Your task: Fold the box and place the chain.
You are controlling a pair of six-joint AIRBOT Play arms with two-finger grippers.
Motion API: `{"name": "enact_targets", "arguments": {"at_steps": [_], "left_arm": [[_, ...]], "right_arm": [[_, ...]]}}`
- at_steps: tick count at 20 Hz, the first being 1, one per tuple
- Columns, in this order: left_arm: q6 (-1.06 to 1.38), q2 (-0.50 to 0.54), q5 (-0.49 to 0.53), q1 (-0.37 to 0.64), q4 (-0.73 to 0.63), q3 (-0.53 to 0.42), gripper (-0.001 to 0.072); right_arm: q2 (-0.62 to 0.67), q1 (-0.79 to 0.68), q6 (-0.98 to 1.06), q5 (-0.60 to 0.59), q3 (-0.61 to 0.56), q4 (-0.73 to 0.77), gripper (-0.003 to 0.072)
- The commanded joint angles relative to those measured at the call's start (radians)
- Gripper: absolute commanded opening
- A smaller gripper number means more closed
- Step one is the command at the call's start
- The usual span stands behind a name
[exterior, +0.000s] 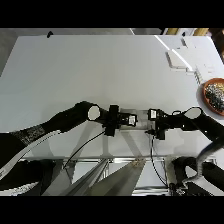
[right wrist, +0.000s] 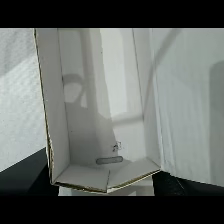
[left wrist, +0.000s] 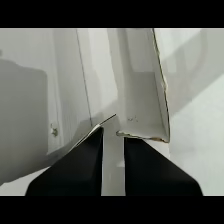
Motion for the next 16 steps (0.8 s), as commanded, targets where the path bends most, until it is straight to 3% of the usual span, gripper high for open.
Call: {"name": "enact_targets", "arguments": {"at_steps": [1,5,7,9,10,16], "left_arm": [[0.000,-0.009,0.020,-0.002,-0.043,0.000,0.0128],[0.000,-0.029,0.020,-0.002,-0.070,0.000,0.0135],[0.008,-0.029,0.029,-0.008,-0.094,0.000,0.0192],[0.055,-0.029,0.039,-0.019,-0.121,0.000,0.0386],[0.079,-0.030,0.039,-0.023,-0.132,0.000,0.0439],[0.088,-0.027,0.012,-0.025,-0.138,0.000,0.0457]], "right_arm": [[0.001,0.000,0.000,0.001,0.000,0.000,0.0297],[0.001,0.000,0.000,0.001,0.000,0.000,0.0297],[0.001,0.000,0.000,0.001,0.000,0.000,0.0297],[0.001,0.000,0.000,0.001,0.000,0.000,0.0297],[0.001,0.000,0.000,0.001,0.000,0.000,0.0297],[0.001,0.000,0.000,0.001,0.000,0.000,0.0297]]}}
